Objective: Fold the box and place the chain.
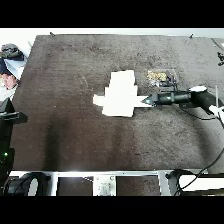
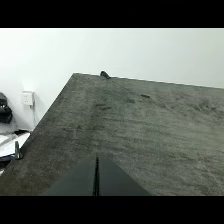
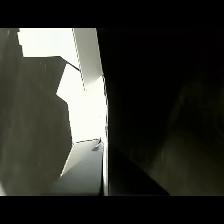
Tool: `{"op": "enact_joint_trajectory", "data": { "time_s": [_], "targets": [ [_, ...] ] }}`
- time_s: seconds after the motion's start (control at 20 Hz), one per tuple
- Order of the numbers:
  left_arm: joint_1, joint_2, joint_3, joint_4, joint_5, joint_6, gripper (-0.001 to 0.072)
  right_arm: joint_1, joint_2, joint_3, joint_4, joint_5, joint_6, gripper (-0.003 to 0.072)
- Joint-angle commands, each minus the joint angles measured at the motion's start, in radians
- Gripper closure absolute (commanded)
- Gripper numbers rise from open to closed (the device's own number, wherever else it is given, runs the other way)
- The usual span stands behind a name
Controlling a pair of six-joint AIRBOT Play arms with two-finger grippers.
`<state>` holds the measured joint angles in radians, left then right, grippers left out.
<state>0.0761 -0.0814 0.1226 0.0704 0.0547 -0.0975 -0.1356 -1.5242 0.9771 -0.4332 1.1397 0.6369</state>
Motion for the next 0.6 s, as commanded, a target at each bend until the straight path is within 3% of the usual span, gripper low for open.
{"op": "enact_joint_trajectory", "data": {
  "time_s": [0.0,0.05,0.1,0.15,0.2,0.25,0.4,0.45,0.55],
  "targets": [
    [0.000,0.000,0.001,0.000,-0.072,-0.007,0.0698,0.084,-0.047,0.034,0.039,-0.153,-0.080,0.0677],
    [0.000,0.000,0.001,-0.002,-0.110,-0.010,0.0698,0.092,-0.063,0.034,0.046,-0.153,-0.093,0.0677],
    [0.000,0.000,0.001,0.002,-0.189,-0.022,0.0622,0.099,-0.081,0.034,0.069,-0.153,-0.127,0.0677],
    [0.000,0.000,0.006,0.004,-0.286,0.025,0.0218,0.104,-0.094,0.033,0.097,-0.154,-0.156,0.0677],
    [-0.001,0.000,0.017,0.000,-0.373,0.046,0.0138,0.113,-0.103,0.030,0.131,-0.166,-0.203,0.0677],
    [-0.001,0.000,0.034,-0.007,-0.440,0.052,0.0237,0.119,-0.110,0.030,0.153,-0.174,-0.220,0.0677],
    [-0.001,-0.054,0.111,-0.006,-0.489,0.058,0.0234,0.132,-0.120,0.029,0.151,-0.223,-0.241,0.0677],
    [-0.001,-0.111,0.147,-0.008,-0.511,0.086,0.0163,0.132,-0.127,0.029,0.153,-0.225,-0.265,0.0677],
    [0.000,-0.262,0.230,-0.010,-0.555,0.107,0.0145,0.132,-0.140,0.030,0.173,-0.224,-0.283,0.0677]
  ]
}}
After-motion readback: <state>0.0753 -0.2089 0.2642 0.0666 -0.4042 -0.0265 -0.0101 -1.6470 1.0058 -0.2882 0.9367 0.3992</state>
